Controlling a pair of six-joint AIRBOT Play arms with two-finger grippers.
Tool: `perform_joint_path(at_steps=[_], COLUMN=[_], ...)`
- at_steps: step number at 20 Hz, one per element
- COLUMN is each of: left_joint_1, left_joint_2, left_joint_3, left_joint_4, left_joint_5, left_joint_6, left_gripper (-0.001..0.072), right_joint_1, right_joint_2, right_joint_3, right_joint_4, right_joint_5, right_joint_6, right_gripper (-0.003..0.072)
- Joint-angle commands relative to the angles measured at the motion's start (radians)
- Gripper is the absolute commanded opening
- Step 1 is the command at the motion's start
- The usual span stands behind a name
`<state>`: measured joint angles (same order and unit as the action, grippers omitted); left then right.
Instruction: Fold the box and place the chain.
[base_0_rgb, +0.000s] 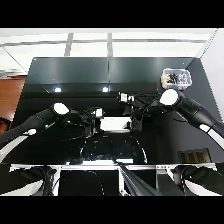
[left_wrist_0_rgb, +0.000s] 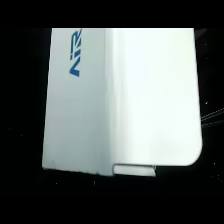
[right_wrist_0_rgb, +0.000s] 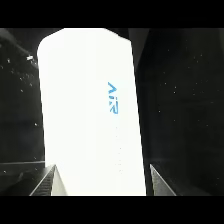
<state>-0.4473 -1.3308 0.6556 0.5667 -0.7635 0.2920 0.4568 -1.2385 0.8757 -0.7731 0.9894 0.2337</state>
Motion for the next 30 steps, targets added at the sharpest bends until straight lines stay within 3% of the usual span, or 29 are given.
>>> perform_joint_path(at_steps=[1, 3, 4, 5, 14, 15, 16, 30], left_joint_1=[0.000, 0.000, 0.000, 0.000, 0.000, 0.000, 0.000, 0.000], left_joint_2=[-0.001, -0.001, -0.001, -0.001, -0.001, -0.001, -0.001, -0.001], left_joint_3=[0.001, 0.001, 0.001, 0.001, 0.001, 0.001, 0.001, 0.001], left_joint_4=[0.000, 0.000, 0.000, 0.000, 0.000, 0.000, 0.000, 0.000], left_joint_5=[0.001, 0.001, 0.001, 0.001, 0.001, 0.001, 0.001, 0.002], left_joint_6=[0.000, 0.000, 0.000, 0.000, 0.000, 0.000, 0.000, 0.000], left_gripper=[0.0457, 0.0457, 0.0457, 0.0457, 0.0457, 0.0457, 0.0457, 0.0457], right_joint_1=[0.007, 0.006, 0.006, 0.007, 0.040, 0.040, 0.040, 0.039], right_joint_2=[-0.001, -0.001, -0.001, -0.001, -0.001, -0.001, -0.001, 0.013], right_joint_3=[-0.005, -0.005, -0.005, -0.005, -0.005, -0.005, -0.006, -0.043], right_joint_4=[-0.007, -0.010, -0.010, -0.014, -0.075, -0.079, -0.079, -0.087], right_joint_5=[-0.006, -0.006, -0.009, -0.010, 0.001, 0.001, 0.000, 0.013], right_joint_6=[-0.027, -0.005, 0.017, 0.024, 0.024, 0.024, 0.024, 0.062], right_gripper=[0.0528, 0.0380, 0.0198, 0.0161, 0.0165, 0.0248, 0.0274, 0.0273])
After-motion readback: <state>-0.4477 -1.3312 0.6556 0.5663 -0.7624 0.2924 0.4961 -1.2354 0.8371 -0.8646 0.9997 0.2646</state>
